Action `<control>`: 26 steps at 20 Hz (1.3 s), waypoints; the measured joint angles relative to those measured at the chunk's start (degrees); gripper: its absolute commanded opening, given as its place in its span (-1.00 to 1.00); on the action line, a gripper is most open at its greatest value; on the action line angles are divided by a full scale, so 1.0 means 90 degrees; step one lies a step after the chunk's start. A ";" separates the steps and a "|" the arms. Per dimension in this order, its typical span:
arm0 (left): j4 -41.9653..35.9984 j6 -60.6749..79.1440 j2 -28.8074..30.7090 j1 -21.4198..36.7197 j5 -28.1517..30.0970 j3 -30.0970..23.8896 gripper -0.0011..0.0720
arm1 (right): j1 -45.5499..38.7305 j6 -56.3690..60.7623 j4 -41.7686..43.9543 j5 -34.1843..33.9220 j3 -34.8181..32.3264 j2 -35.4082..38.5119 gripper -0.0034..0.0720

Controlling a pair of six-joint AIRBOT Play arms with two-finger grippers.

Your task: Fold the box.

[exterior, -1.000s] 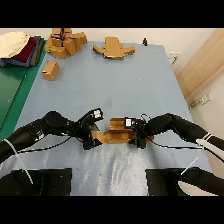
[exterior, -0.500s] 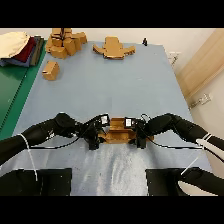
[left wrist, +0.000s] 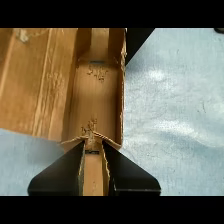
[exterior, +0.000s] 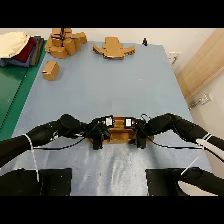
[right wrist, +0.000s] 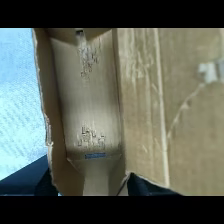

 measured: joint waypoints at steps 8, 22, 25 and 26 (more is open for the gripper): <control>-0.0231 0.0085 -0.0068 -0.0202 0.0180 0.0000 0.76 | 0.0000 -0.0007 -0.0010 0.0000 0.0000 0.0000 0.43; 0.2042 -0.3759 0.1362 -0.0061 0.0158 0.0000 -0.94 | -0.0002 0.0010 0.0005 0.0000 0.0002 0.0000 0.43; 0.3517 -0.6914 0.2166 0.0532 -0.0505 0.0000 -0.94 | -0.0002 0.0007 0.0005 0.0000 0.0002 0.0000 0.43; 0.3944 -0.7754 0.2336 0.0799 -0.0843 0.0000 -0.94 | -0.0002 0.0005 0.0005 0.0000 0.0000 0.0000 0.43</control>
